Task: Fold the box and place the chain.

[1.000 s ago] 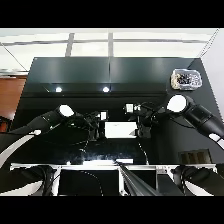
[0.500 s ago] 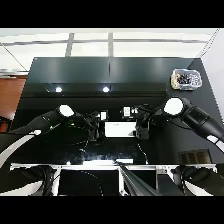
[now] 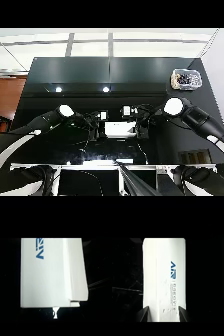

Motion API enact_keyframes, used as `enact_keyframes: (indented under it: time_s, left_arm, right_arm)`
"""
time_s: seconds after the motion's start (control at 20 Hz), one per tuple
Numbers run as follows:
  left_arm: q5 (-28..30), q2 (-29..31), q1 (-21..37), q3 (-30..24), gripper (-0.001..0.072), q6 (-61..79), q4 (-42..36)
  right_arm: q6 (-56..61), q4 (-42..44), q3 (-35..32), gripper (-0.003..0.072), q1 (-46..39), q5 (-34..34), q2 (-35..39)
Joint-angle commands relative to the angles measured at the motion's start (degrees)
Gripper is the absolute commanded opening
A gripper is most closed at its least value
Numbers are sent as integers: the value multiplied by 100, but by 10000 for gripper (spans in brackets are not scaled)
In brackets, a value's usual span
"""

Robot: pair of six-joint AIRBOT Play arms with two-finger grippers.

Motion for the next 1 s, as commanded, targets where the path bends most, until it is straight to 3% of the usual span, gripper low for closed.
enact_keyframes:
  time_s: [0.0,0.05,0.1,0.95]
  left_arm:
    - [2,-4,-2,2,485,4,2]
    - [0,-4,-2,2,486,4,2]
    - [0,-4,-2,2,485,4,2]
    - [2,-4,-2,2,486,4,2]
  right_arm:
    - [122,2,0,410,9,2,2]
    - [122,0,0,348,7,7,2]
    - [120,0,0,189,7,31,2]
    - [120,2,0,204,7,31,2]
